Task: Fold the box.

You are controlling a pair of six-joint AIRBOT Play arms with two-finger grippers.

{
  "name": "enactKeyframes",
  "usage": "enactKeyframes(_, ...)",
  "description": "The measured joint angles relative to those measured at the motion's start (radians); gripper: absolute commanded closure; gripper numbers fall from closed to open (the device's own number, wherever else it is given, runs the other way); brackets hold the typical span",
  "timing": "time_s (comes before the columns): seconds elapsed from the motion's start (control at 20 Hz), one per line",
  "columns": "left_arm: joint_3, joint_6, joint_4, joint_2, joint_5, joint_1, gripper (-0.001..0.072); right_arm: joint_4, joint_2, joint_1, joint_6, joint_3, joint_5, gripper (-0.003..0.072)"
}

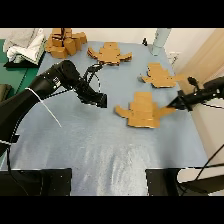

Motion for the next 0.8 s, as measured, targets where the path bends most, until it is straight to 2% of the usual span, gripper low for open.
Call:
enactKeyframes(0.25,0.0,0.032,0.004,0.0,-0.044,0.0,0.002,0.036,0.252,0.251,0.131,-0.339,0.29,0.068)
enactKeyframes(0.3,0.0,0.039,0.005,0.0,-0.056,0.0,0.002,0.034,0.286,0.289,0.143,-0.388,0.334,0.0551)
enactKeyframes(0.35,0.0,0.043,0.007,0.0,-0.068,0.0,0.002,0.027,0.312,0.32,0.156,-0.426,0.364,0.037)
enactKeyframes(0.4,0.0,0.046,0.008,0.0,-0.076,0.0,0.002,0.01,0.33,0.347,0.17,-0.458,0.387,0.0332)
enactKeyframes(0.8,0.0,0.053,0.006,0.0,-0.095,0.0,0.002,-0.05,0.3,0.41,0.2,-0.528,0.437,0.0335)
